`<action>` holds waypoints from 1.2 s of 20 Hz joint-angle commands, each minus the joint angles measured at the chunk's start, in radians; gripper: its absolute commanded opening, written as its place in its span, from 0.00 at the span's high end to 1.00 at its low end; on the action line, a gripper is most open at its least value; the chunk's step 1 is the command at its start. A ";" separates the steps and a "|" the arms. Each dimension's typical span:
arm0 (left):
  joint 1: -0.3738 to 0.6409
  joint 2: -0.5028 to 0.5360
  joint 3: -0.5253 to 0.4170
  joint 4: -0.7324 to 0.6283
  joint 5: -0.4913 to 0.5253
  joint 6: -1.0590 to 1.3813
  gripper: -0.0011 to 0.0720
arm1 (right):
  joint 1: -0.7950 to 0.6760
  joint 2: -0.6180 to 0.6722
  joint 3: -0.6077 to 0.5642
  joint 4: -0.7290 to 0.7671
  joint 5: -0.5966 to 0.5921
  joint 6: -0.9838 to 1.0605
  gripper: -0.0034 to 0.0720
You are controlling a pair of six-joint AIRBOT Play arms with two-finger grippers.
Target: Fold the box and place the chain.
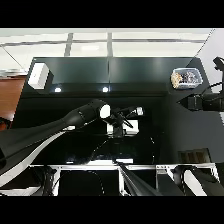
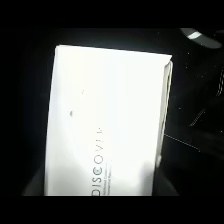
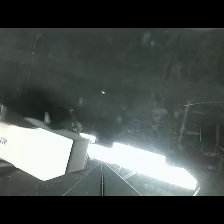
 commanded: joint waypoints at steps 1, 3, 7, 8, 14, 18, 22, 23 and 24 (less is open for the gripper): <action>-0.001 0.017 0.017 0.042 -0.057 -0.137 0.55 | 0.000 0.001 0.000 0.001 -0.007 0.000 0.93; 0.041 0.062 0.028 0.132 -0.166 -0.278 0.62 | 0.000 0.001 0.000 0.002 -0.006 0.000 0.93; 0.249 0.148 0.028 0.379 -0.403 -0.591 0.62 | 0.000 0.001 0.000 0.002 -0.007 0.000 0.93; 0.345 0.167 0.027 0.411 -0.462 -0.695 0.61 | 0.000 0.001 0.000 0.002 -0.007 0.001 0.93; 0.975 0.306 -0.074 0.396 -0.502 -0.776 0.60 | 0.000 0.001 0.000 0.002 -0.007 0.001 0.93; 1.246 0.309 -0.081 0.402 -0.397 -0.776 0.61 | 0.003 0.000 0.000 0.004 -0.002 0.080 0.93; 1.287 0.265 -0.071 0.286 -0.211 -0.589 0.55 | 0.005 0.000 0.000 0.004 -0.003 0.095 0.93; 1.287 0.235 -0.064 0.267 -0.201 -0.513 0.55 | 0.005 -0.002 0.000 0.004 -0.004 0.115 0.93; 1.285 0.209 -0.063 0.278 -0.172 -0.504 0.56 | 0.005 -0.002 0.000 0.004 -0.003 0.134 0.93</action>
